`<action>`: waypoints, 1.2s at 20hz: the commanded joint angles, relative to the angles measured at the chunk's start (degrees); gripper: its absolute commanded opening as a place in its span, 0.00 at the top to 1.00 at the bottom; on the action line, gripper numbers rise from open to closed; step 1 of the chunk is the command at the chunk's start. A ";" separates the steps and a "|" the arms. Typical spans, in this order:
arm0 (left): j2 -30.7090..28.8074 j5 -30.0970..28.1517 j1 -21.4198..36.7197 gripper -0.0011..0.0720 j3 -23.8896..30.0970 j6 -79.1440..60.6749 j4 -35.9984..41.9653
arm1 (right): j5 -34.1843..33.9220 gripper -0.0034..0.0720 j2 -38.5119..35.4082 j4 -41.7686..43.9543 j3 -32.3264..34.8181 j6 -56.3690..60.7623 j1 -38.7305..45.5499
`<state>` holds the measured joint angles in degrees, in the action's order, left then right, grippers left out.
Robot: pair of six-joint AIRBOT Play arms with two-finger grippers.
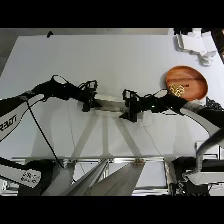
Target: Fold the box and place the chain.
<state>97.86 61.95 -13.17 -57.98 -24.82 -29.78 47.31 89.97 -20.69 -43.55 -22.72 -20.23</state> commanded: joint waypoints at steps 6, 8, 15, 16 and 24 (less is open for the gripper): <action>-12.66 8.22 10.54 0.70 -0.02 15.02 -13.94 | 0.07 0.38 0.04 -0.02 0.00 0.00 0.00; -15.10 13.31 11.65 0.97 0.15 17.55 -18.78 | 0.07 0.38 0.04 0.00 0.00 0.00 0.00; -14.49 17.11 1.70 0.97 2.45 19.06 -2.82 | 0.07 0.38 0.04 -0.02 0.00 0.00 0.00; -13.86 13.94 0.68 0.97 2.69 19.08 -0.15 | 0.07 0.38 0.02 -0.02 0.00 0.00 0.00; -5.38 -12.68 0.22 0.97 2.75 29.86 16.31 | 0.07 0.38 0.04 -0.02 0.00 0.00 0.00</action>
